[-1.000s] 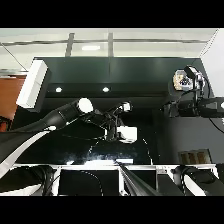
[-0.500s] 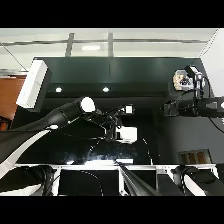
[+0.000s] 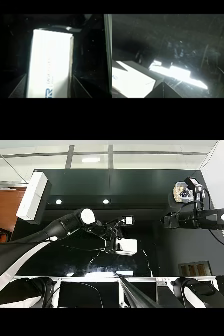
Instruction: Fold the box and place the chain.
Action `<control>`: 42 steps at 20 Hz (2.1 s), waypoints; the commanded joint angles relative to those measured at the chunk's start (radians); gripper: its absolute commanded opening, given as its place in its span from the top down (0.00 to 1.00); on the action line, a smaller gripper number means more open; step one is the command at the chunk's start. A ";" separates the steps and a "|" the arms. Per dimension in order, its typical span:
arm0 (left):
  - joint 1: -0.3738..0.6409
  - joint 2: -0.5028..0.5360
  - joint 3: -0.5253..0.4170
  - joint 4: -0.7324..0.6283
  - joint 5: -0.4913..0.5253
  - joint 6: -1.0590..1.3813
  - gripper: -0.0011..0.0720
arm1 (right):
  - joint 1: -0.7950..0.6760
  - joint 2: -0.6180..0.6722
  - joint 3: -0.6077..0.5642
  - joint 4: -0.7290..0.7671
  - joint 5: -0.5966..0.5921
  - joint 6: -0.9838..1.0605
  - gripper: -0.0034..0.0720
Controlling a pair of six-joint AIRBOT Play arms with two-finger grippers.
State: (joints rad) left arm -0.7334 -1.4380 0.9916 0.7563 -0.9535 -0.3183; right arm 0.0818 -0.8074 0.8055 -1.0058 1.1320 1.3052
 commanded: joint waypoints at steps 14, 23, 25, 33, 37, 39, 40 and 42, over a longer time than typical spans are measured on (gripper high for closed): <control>-0.122 -0.068 -0.002 0.191 0.099 -0.061 0.01 | 0.000 0.000 -0.001 -0.001 -0.011 0.000 0.94; -0.080 0.052 -0.002 0.468 0.096 -0.394 0.59 | -0.005 0.001 -0.001 -0.044 -0.021 0.005 0.94; 0.034 0.123 -0.005 0.505 0.011 -0.543 0.59 | -0.005 0.001 -0.001 -0.043 -0.021 0.008 0.94; 0.821 0.357 -0.217 0.750 -0.377 -1.017 0.59 | -0.005 0.001 -0.001 -0.043 -0.023 0.008 0.94; 1.147 0.490 -0.316 0.748 -0.388 -0.897 0.59 | -0.005 0.000 -0.001 -0.043 -0.060 0.008 0.94; 1.269 0.535 -0.352 0.737 -0.355 -0.811 0.59 | -0.005 0.000 -0.001 -0.042 -0.076 0.009 0.94; 1.320 0.547 -0.368 0.702 -0.313 -0.803 0.59 | -0.005 0.000 -0.001 -0.041 -0.079 0.012 0.94; 1.386 0.549 -0.382 0.613 -0.224 -0.718 0.59 | -0.005 0.000 -0.001 -0.040 -0.080 0.024 0.94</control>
State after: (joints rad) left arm 0.5121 -0.9237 0.6479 1.4567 -1.2697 -1.1454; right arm 0.0776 -0.8074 0.8051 -1.0473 1.0653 1.3182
